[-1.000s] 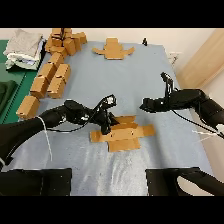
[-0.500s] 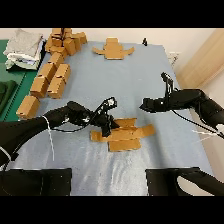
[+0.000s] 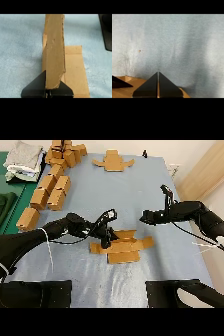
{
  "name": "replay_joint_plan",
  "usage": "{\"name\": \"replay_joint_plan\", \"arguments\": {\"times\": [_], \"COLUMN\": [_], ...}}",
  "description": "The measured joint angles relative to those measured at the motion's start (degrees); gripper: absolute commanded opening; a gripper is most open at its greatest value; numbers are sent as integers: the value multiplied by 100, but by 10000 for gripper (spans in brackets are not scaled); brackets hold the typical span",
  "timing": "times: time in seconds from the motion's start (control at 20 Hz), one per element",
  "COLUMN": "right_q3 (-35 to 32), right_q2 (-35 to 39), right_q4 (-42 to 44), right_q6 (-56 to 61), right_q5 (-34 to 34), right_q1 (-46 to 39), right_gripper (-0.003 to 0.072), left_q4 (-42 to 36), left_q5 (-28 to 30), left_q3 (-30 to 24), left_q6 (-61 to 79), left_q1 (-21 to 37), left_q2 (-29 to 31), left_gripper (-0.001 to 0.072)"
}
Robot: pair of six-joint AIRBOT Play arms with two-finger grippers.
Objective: Fold the box.
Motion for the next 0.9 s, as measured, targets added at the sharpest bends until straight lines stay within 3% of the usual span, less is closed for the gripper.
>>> {"name": "replay_joint_plan", "arguments": {"times": [0.55, 0.9], "right_q3": [0, -101], "right_q2": [50, 1036], "right_q4": [-197, -2245], "right_q6": [33, 1572], "right_q5": [-223, -953], "right_q1": [0, 643], "right_gripper": [1, 2], "left_q4": [-9, -7], "left_q5": [-15, -11], "left_q3": [0, 0], "left_q6": [-2, -4], "left_q1": [-7, -7], "left_q2": [-7, -7], "left_gripper": [12, 12]}}
